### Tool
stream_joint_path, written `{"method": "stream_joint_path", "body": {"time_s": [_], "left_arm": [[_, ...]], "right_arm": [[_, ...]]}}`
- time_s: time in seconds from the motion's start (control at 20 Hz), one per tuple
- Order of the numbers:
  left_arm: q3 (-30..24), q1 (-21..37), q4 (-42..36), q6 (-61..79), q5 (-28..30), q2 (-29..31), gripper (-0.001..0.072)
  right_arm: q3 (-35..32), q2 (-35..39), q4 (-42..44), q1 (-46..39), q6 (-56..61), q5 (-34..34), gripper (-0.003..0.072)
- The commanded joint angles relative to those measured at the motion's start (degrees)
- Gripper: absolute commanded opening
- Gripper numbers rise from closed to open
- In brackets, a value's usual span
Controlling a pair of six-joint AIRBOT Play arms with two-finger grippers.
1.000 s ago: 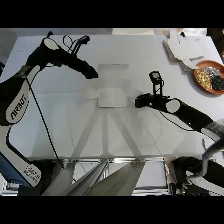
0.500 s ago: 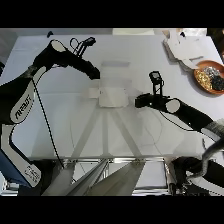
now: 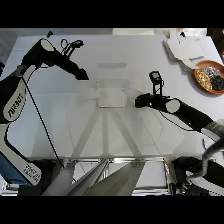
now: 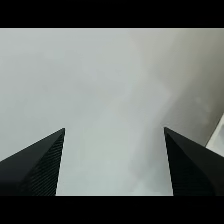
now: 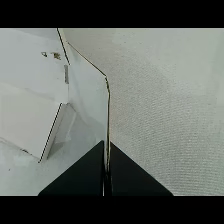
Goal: Fold the box and place the chain.
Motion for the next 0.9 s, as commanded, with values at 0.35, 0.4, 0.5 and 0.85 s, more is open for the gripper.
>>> {"method": "stream_joint_path", "body": {"time_s": [0.35,0.4,0.5,0.85], "left_arm": [[0.1,3.8,-23.1,11.8,-9.5,2.3,0.0693],[0.1,3.7,-25.1,13.0,-9.9,2.3,0.0693],[0.1,3.0,-25.9,15.3,-9.7,2.3,0.0693],[0.1,-0.5,-25.2,20.8,-4.7,-0.4,0.0695]], "right_arm": [[0.0,0.0,0.0,0.0,0.0,0.0,0.0012],[0.0,0.0,0.0,0.0,0.0,0.0,0.0012],[0.0,0.0,0.0,0.0,0.0,0.0,0.0012],[0.0,0.0,0.0,0.0,0.0,0.0,0.0012]]}}
